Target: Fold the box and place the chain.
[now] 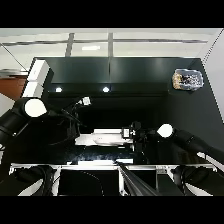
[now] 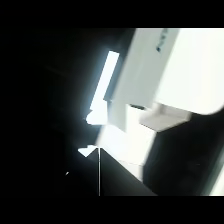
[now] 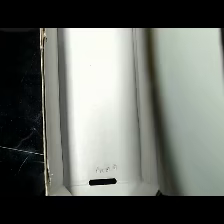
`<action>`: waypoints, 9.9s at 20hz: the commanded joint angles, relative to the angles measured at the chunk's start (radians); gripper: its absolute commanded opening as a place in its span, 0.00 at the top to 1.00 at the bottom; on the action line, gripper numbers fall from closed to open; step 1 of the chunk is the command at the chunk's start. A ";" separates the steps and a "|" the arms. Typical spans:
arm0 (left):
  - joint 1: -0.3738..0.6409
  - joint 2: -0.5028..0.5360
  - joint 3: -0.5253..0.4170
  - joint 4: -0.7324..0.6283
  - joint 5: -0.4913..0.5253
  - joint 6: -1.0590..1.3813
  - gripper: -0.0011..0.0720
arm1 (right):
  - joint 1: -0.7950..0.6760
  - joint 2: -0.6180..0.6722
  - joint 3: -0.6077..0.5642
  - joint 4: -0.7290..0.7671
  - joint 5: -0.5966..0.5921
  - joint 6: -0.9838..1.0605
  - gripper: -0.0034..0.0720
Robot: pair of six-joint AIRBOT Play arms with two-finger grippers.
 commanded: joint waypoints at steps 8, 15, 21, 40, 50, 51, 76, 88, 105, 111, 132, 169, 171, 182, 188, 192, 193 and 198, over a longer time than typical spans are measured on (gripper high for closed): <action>-0.003 0.025 -0.240 -0.677 0.452 -0.042 0.94 | 0.000 -0.001 0.000 -0.001 0.000 0.000 0.34; -0.047 -0.125 -0.243 -0.590 0.519 -0.015 0.94 | 0.000 -0.001 0.000 -0.001 0.000 0.000 0.34; -0.075 -0.179 -0.237 -0.582 0.499 0.021 0.94 | 0.000 -0.001 0.000 -0.001 0.000 0.000 0.34; 0.299 0.079 -0.346 -0.317 0.080 0.596 0.02 | 0.000 -0.001 0.000 0.000 0.001 0.000 0.34; -0.039 0.003 -0.357 -0.320 0.370 0.565 0.06 | 0.000 -0.001 0.000 -0.001 0.000 0.000 0.34; -0.040 -0.010 -0.357 -0.338 0.364 0.565 0.12 | 0.000 -0.001 0.000 -0.001 0.000 0.000 0.34; -0.086 -0.024 -0.357 -0.493 0.402 0.597 0.59 | 0.000 -0.001 0.000 0.000 0.000 0.000 0.34; -0.238 -0.088 -0.357 -0.488 0.588 0.601 0.80 | 0.000 -0.001 0.000 0.000 0.000 0.000 0.34; -0.243 -0.088 -0.357 -0.489 0.623 0.600 0.43 | 0.000 -0.001 0.000 -0.001 0.000 0.000 0.34; -0.243 -0.088 -0.357 -0.489 0.623 0.600 0.73 | 0.000 -0.001 0.000 0.000 0.001 0.000 0.34; 0.435 0.247 -0.357 -0.383 0.289 -0.130 0.94 | 0.000 -0.001 0.000 -0.001 0.000 0.000 0.34; 0.397 -0.245 -0.355 -0.620 -0.064 -0.200 0.29 | 0.000 -0.001 0.000 0.000 0.000 0.000 0.34; 0.391 -0.230 -0.331 -0.620 -0.078 -0.200 0.29 | 0.000 -0.001 0.000 0.000 0.000 0.000 0.34; 0.073 -0.217 -0.169 -0.343 0.112 -0.517 0.29 | 0.000 -0.001 0.000 0.000 0.000 0.000 0.34; -0.077 -0.218 -0.109 -0.174 0.185 -0.817 0.29 | 0.000 -0.001 0.000 0.000 0.000 0.000 0.34; -0.182 -0.218 -0.059 0.016 0.182 -1.046 0.30 | 0.000 -0.001 0.000 0.000 0.000 0.000 0.34; -0.208 -0.218 -0.045 0.048 0.181 -1.088 0.30 | 0.000 -0.001 0.000 0.000 0.000 0.000 0.34; -0.250 -0.218 -0.003 0.084 0.174 -1.170 0.30 | 0.000 -0.001 0.000 0.000 0.000 0.000 0.34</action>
